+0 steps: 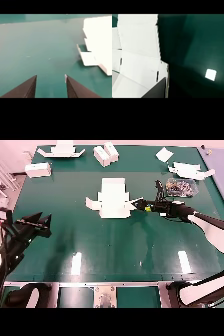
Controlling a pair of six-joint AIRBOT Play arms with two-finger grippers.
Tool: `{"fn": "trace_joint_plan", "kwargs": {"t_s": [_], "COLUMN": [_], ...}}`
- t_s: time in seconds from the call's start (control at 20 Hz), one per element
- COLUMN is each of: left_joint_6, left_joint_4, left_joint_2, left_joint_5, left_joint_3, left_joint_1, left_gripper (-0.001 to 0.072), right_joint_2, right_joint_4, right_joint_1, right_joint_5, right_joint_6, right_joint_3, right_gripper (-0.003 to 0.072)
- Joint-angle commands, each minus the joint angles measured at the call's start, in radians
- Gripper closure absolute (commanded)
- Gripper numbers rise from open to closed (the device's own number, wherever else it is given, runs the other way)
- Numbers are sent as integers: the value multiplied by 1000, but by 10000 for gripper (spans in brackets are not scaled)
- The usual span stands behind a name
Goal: Fold the box and place the chain.
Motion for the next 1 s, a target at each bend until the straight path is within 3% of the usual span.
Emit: {"fn": "trace_joint_plan", "kwargs": {"t_s": [0.0,0.25,0.4,0.55,0.8,0.95], "left_joint_6": [63,63,56,48,-5,-65], "left_joint_4": [-66,-74,-78,-77,-21,-4], "left_joint_2": [-158,-582,-792,-945,-1157,-1310], "left_joint_5": [-148,-429,-536,-553,-461,-506], "left_joint_3": [101,378,554,705,948,1130], "left_joint_1": [1,1,-28,-105,-214,-229], "left_gripper": [294,294,294,294,294,294], "right_joint_2": [-1,-1,-1,-1,-1,-1], "right_joint_4": [-1,0,-1,-1,-2,-5], "right_joint_1": [1,0,1,0,0,1], "right_joint_5": [0,0,0,0,0,0], "right_joint_6": [0,0,0,-8,-8,-8], "right_joint_3": [1,1,1,1,1,1], "right_gripper": [672,672,672,672,672,671]}}
